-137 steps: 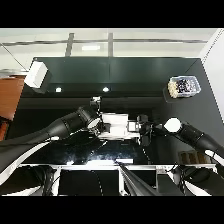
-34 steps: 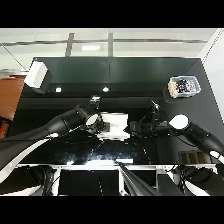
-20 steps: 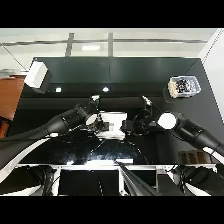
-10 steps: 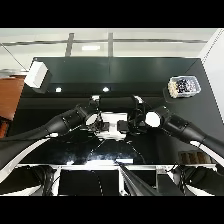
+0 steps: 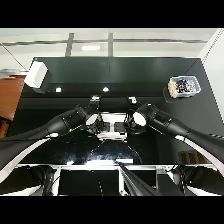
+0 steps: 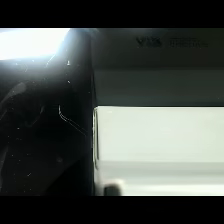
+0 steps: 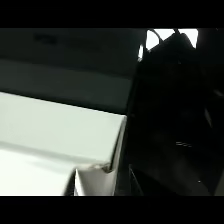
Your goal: Fold the box and place the chain.
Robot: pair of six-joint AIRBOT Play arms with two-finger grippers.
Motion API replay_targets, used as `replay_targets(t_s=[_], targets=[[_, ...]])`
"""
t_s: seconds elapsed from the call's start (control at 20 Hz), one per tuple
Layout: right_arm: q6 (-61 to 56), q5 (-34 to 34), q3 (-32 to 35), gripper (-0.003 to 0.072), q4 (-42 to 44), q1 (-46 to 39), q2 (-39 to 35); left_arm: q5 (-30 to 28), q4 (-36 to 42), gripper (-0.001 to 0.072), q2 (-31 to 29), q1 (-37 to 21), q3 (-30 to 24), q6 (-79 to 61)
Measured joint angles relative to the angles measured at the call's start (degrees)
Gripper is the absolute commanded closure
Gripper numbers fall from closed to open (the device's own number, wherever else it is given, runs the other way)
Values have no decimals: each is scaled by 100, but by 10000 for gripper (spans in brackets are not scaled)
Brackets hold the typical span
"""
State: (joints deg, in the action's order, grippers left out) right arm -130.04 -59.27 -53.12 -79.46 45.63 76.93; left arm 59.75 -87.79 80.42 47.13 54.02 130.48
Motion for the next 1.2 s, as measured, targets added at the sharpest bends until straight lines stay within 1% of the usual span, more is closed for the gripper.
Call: replay_targets(t_s=[0.05,0.4,0.45,0.55,0.7,0.75,1.2], targets=[[-70,-59,-20,384,-37,9,24,0,4,683,0,0,0,0],[-308,-369,-247,393,-203,28,205,4,11,683,13,0,0,2],[-317,-452,-313,461,-225,28,258,7,11,683,13,2,0,4],[-334,-616,-439,499,-267,42,369,9,9,683,13,0,0,9],[-417,-765,-542,500,-332,72,463,26,4,683,13,0,0,7],[-459,-802,-564,529,-356,76,481,26,7,683,13,0,0,7],[-562,-846,-605,529,-442,87,645,28,7,683,13,2,0,7]])
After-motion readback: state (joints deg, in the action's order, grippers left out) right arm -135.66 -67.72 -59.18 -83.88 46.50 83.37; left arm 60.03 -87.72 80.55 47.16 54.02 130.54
